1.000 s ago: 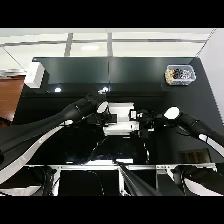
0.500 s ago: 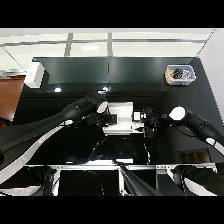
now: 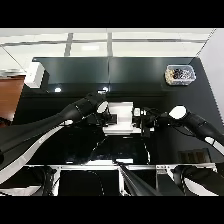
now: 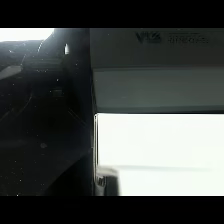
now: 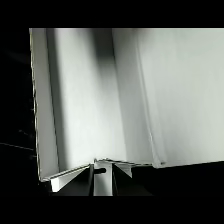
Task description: Fold the box and place the chain.
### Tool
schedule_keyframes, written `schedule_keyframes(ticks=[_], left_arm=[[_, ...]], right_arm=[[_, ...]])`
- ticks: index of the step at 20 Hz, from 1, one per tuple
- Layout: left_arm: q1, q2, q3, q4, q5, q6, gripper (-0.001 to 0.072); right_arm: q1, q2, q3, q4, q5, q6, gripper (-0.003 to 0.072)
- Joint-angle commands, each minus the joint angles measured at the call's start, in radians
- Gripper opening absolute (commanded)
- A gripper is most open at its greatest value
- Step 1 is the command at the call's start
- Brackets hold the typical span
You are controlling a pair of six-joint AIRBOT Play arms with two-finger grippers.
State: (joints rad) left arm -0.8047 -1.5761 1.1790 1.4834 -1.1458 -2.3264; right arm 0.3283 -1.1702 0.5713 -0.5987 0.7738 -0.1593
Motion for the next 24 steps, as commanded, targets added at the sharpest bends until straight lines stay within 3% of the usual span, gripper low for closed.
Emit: schedule_keyframes(ticks=[1, 6, 12, 14, 15, 16, 17, 18, 19, 20, 24], left_arm=[[0.0, 0.0, 0.0, -0.003, 0.002, 0.0, 0.0022], [0.0, 0.0, 0.0, -0.008, 0.01, 0.0, 0.0022], [0.0, 0.0, 0.0, -0.008, 0.01, 0.0, 0.0022], [0.0, 0.0, 0.0, -0.008, 0.01, 0.0, 0.0022], [0.0, 0.0, 0.0, -0.008, 0.01, 0.0, 0.0022], [0.0, 0.0, 0.0, -0.008, 0.01, 0.0, 0.0022], [0.0, 0.0, 0.0, -0.008, 0.01, 0.0, 0.0023], [0.0, 0.0, 0.0, -0.008, 0.01, 0.0, 0.0023], [0.0, 0.0, 0.0, -0.008, 0.01, 0.0, 0.0022], [0.0, 0.0, 0.0, -0.008, 0.01, 0.0, 0.0023], [0.001, 0.0, 0.0, -0.007, 0.016, 0.0, 0.0023]], right_arm=[[0.011, -0.026, 0.001, 0.077, 0.0, -0.006, 0.0129], [0.063, -0.069, 0.001, 0.127, -0.088, -0.007, 0.0129], [0.063, -0.069, 0.001, 0.127, -0.079, -0.006, 0.013], [0.063, -0.069, 0.001, 0.13, -0.079, -0.006, 0.0316], [0.063, -0.069, 0.001, 0.13, -0.079, -0.006, 0.0239], [0.063, -0.069, 0.001, 0.132, -0.079, -0.006, 0.009], [0.063, -0.069, 0.001, 0.139, -0.079, -0.006, 0.0298], [0.063, -0.069, 0.001, 0.146, -0.079, -0.005, 0.0378], [0.063, -0.069, 0.001, 0.145, -0.079, -0.002, 0.0324], [0.063, -0.069, 0.001, 0.145, -0.077, -0.001, 0.0036], [0.031, -0.031, 0.002, 0.089, -0.051, 0.207, 0.0012]])
